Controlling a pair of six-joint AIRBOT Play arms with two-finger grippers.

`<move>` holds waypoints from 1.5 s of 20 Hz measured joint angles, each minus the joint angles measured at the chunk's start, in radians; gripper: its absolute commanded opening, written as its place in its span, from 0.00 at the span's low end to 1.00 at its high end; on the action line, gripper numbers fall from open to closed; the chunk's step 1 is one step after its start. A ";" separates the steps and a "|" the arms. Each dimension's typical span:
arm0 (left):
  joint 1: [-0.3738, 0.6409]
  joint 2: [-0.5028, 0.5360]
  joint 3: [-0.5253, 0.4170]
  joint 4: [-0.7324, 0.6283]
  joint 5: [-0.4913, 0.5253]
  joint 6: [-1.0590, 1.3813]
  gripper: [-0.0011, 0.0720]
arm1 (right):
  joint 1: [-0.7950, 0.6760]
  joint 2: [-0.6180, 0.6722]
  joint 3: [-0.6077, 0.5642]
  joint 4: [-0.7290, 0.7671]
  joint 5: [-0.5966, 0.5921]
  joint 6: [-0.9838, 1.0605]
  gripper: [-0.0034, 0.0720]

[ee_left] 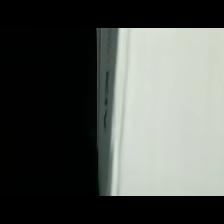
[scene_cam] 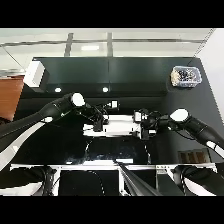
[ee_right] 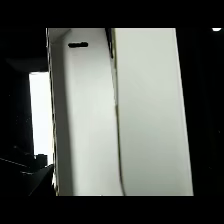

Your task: Fold the box and place the chain.

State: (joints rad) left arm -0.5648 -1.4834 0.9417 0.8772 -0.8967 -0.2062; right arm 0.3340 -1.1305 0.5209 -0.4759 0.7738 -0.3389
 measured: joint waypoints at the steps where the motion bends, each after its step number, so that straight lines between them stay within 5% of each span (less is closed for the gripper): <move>1: 0.000 0.000 0.000 0.001 0.005 -0.001 0.05 | 0.000 -0.003 0.000 0.001 0.003 -0.002 0.97; 30: 0.000 0.000 0.000 0.004 0.004 -0.005 0.05 | 0.016 -0.074 -0.037 -0.074 -0.027 0.010 0.97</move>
State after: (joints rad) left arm -0.5652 -1.4834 0.9417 0.8810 -0.8925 -0.2115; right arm 0.3500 -1.2049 0.4843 -0.5495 0.7471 -0.3294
